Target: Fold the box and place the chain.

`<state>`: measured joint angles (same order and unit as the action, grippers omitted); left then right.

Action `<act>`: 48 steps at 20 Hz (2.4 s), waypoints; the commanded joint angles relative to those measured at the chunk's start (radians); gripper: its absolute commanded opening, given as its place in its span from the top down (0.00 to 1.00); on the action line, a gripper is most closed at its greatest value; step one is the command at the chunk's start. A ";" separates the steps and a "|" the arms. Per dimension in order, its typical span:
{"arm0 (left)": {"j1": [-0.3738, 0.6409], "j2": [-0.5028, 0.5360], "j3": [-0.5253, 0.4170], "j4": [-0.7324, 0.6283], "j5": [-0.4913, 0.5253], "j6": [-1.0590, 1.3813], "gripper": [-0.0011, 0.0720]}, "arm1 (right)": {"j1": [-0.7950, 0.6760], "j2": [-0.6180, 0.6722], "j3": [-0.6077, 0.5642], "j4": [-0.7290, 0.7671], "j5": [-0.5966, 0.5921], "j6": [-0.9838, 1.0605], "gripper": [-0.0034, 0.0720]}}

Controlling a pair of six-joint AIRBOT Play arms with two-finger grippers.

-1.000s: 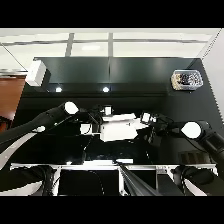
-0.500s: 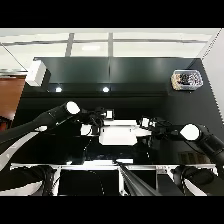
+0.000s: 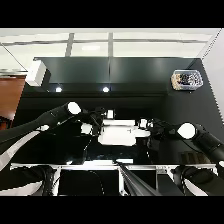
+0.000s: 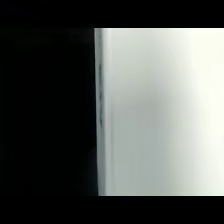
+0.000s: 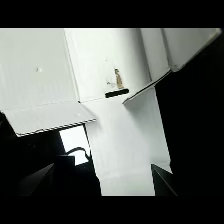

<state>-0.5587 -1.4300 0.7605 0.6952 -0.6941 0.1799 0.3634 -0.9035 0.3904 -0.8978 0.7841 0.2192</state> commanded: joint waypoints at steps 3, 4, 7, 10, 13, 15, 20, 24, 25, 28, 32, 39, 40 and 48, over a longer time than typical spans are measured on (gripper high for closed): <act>0.000 0.000 0.001 0.007 0.004 -0.004 0.95 | 0.033 -0.035 -0.001 0.106 -0.002 -0.053 0.01; 0.000 0.000 0.001 0.007 0.005 -0.004 0.95 | 0.059 -0.035 -0.003 0.110 -0.008 -0.056 0.01; 0.000 0.000 0.001 0.007 0.004 -0.004 0.95 | 0.121 -0.035 -0.015 0.121 -0.032 -0.056 0.01; 0.000 0.000 0.001 0.006 0.004 -0.004 0.95 | 0.163 -0.035 -0.018 0.199 -0.117 -0.055 0.01; 0.000 0.000 0.001 0.004 0.005 -0.004 0.95 | 0.182 -0.035 -0.018 0.292 -0.174 -0.054 0.01; 0.000 0.000 0.001 0.004 0.005 -0.004 0.95 | 0.181 -0.034 -0.013 0.325 -0.187 -0.054 0.01; 0.000 0.000 0.001 0.003 0.005 -0.004 0.95 | 0.174 -0.034 0.031 0.154 -0.238 -0.081 0.01; 0.000 0.000 0.001 -0.002 0.003 -0.004 0.95 | 0.063 -0.035 0.084 0.141 -0.143 -0.083 0.01; 0.000 0.000 0.001 -0.002 0.003 -0.004 0.95 | 0.047 -0.035 0.091 0.141 -0.138 -0.090 0.01; 0.000 0.000 0.001 -0.002 0.003 -0.004 0.95 | 0.044 -0.035 0.095 0.166 -0.133 -0.116 0.01; 0.000 0.000 0.001 -0.002 0.005 -0.004 0.95 | 0.044 -0.046 0.095 0.240 -0.097 -0.200 0.01; 0.000 0.000 0.001 -0.004 0.005 -0.005 0.95 | 0.042 -0.191 0.095 0.348 -0.054 -0.459 0.01; 0.000 0.000 0.001 -0.004 0.005 -0.005 0.95 | 0.042 -0.209 0.095 0.348 -0.054 -0.472 0.01; 0.000 0.000 0.001 -0.004 0.005 -0.005 0.95 | 0.041 -0.270 0.098 0.348 -0.049 -0.530 0.07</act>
<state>-0.5587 -1.4300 0.7609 0.6914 -0.6918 0.1761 0.4046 -1.1538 0.4870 -0.5522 0.7284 -0.2852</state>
